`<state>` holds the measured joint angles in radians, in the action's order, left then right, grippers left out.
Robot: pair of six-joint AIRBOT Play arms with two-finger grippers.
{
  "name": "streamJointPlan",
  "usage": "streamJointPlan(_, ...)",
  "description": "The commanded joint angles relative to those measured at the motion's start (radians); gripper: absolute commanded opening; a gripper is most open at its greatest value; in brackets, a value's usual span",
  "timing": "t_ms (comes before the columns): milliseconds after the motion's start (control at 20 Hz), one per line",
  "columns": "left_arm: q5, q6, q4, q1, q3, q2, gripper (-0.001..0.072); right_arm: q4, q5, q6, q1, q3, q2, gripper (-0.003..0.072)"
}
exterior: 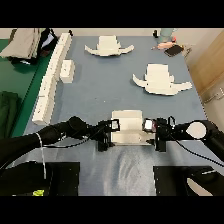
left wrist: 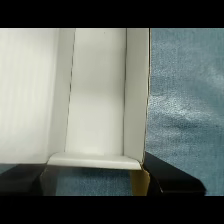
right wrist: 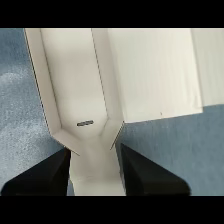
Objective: Fold the box.
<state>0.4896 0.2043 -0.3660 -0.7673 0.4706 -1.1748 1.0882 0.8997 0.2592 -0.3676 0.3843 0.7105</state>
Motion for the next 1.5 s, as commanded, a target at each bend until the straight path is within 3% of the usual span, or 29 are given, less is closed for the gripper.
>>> streamJointPlan(0,0.0,0.0,0.0,0.0,0.001,0.0,0.0596,-0.077,-0.018,-0.063,-0.001,-0.002,0.022,0.0441)
streamJointPlan(50,0.0,0.0,0.0,0.0,0.001,0.0,0.0596,-0.093,-0.019,-0.074,-0.002,-0.002,0.028,0.0434)
streamJointPlan(150,0.0,0.0,0.0,0.0,0.001,0.0,0.0597,-0.133,-0.019,-0.096,-0.002,-0.002,0.042,0.0267)
streamJointPlan(250,0.0,0.0,0.0,0.0,0.001,0.0,0.0596,-0.176,-0.021,-0.132,-0.002,-0.002,0.055,0.0218)
streamJointPlan(500,0.0,0.0,0.0,0.0,0.001,0.0,0.0597,-0.264,-0.033,-0.22,-0.002,-0.002,0.084,0.0222)
streamJointPlan(550,0.0,0.0,0.0,0.0,0.001,0.0,0.0596,-0.272,-0.033,-0.229,-0.003,-0.002,0.09,0.0236)
streamJointPlan(650,0.0,0.0,0.0,0.0,0.001,0.0,0.0596,-0.274,-0.038,-0.235,-0.022,-0.003,0.1,0.0401)
streamJointPlan(750,0.0,0.0,0.0,0.0,0.001,0.0,0.0596,-0.277,-0.045,-0.235,-0.034,-0.008,0.114,0.0654)
streamJointPlan(1100,0.0,0.0,0.0,0.0,0.001,0.0,0.0596,-0.23,-0.043,-0.232,-0.034,-0.011,0.106,0.0666)
streamJointPlan(1200,0.0,0.0,0.0,0.0,0.001,0.0,0.0596,-0.172,-0.046,-0.116,-0.033,-0.004,0.065,0.0633)
streamJointPlan(1300,0.0,0.0,0.0,0.0,0.001,0.0,0.0596,-0.007,-0.043,0.158,-0.033,0.02,0.025,0.0269)
streamJointPlan(1400,0.0,0.0,0.0,0.0,0.001,0.0,0.0596,0.242,-0.018,0.515,-0.033,0.041,-0.004,0.0053)
streamJointPlan(1450,0.0,0.0,0.0,0.0,0.001,0.0,0.0596,0.353,0.008,0.676,-0.033,0.051,-0.017,0.0002)
